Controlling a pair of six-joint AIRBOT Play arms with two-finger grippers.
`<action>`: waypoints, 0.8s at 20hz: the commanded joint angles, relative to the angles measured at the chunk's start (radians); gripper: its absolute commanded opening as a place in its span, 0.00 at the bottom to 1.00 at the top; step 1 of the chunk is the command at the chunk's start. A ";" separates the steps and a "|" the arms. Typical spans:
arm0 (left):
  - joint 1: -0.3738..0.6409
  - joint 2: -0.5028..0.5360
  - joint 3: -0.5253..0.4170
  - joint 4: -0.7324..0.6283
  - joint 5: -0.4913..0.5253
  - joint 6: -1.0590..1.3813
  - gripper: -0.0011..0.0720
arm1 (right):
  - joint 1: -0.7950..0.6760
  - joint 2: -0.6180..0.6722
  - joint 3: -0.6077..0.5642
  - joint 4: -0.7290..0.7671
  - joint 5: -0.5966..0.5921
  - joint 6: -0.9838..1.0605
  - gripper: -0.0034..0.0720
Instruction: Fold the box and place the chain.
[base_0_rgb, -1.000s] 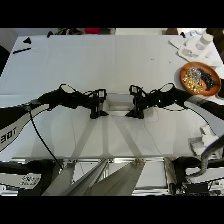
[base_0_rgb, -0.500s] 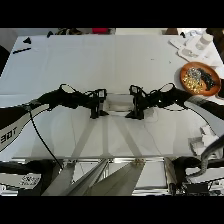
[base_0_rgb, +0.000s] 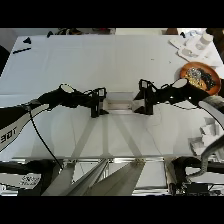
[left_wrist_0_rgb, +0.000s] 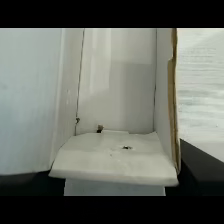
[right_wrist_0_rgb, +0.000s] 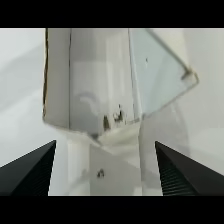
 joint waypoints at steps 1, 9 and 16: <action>-0.001 0.001 0.000 0.003 -0.008 0.003 0.45 | -0.053 0.071 0.001 -0.110 0.067 0.087 0.91; -0.001 0.001 0.000 0.003 -0.007 0.003 0.45 | -0.054 0.220 0.001 -0.031 0.223 0.206 0.07; -0.001 0.001 0.000 0.002 -0.008 0.003 0.45 | 0.100 0.182 0.001 0.096 -0.027 0.296 0.06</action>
